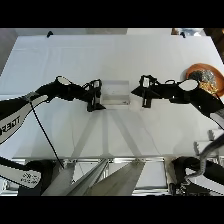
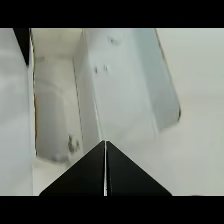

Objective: Fold the box and place the chain.

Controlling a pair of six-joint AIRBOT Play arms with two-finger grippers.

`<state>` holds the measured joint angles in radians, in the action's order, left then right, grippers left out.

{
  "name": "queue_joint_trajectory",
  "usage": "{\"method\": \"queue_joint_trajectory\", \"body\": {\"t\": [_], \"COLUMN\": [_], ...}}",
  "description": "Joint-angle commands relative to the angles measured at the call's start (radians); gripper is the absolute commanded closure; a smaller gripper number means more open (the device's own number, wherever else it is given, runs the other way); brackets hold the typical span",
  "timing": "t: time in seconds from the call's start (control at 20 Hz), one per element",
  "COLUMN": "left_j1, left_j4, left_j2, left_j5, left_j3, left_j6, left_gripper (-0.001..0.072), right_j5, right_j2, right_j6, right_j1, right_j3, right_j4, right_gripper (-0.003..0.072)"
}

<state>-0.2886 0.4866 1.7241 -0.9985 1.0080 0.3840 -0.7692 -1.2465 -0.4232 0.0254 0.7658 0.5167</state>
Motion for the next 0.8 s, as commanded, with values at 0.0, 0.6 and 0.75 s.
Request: {"method": "queue_joint_trajectory", "body": {"t": [0.0,0.6,0.75], "left_j1": [0.0,0.0,0.0], "left_j4": [0.0,0.0,0.0], "left_j2": [0.0,0.0,0.0], "left_j5": [0.0,0.0,0.0], "left_j3": [0.0,0.0,0.0], "left_j6": [0.0,0.0,0.0], "left_gripper": [0.0565,0.0565,0.0565], "right_j5": [0.002,0.02,0.031], "right_j2": [-0.027,-0.197,-0.204], "right_j6": [0.031,-0.181,-0.182], "right_j1": [-0.021,0.037,0.045], "right_j3": [0.0,0.0,0.0], "right_j4": [0.236,-0.002,-0.01], "right_gripper": [0.0503,0.04,0.0411]}}
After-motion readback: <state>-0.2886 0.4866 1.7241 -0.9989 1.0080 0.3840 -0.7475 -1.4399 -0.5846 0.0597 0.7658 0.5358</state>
